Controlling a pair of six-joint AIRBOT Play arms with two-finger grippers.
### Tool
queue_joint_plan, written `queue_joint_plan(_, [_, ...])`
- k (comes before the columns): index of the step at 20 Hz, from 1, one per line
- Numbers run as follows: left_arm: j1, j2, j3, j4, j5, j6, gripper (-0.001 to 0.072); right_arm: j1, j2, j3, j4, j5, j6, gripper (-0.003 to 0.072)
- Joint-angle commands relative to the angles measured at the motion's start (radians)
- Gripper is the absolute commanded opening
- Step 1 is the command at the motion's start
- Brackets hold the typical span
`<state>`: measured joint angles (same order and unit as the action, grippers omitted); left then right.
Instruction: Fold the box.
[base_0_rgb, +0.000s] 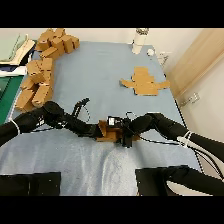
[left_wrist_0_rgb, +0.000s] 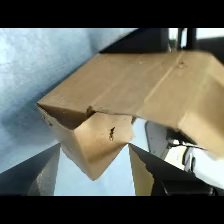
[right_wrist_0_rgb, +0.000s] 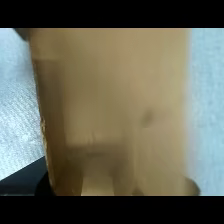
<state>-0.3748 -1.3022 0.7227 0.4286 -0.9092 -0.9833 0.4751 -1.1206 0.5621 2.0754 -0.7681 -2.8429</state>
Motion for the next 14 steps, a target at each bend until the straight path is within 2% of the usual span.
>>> queue_joint_plan(1, [-0.010,-0.001,0.001,0.021,0.028,-0.043,0.0656,0.000,0.000,0.000,0.000,0.000,0.000,0.0515])
queue_joint_plan(4, [-0.010,-0.001,0.001,0.023,0.044,-0.063,0.0654,0.000,0.000,0.000,0.000,0.000,0.000,0.0515])
queue_joint_plan(6, [-0.010,-0.001,0.002,0.036,0.052,-0.064,0.0485,0.000,0.000,0.000,0.000,0.000,0.000,0.0515])
queue_joint_plan(14, [-0.017,0.000,0.002,-0.002,0.089,-0.025,0.0487,0.000,0.000,0.000,0.000,0.000,0.000,0.0515])
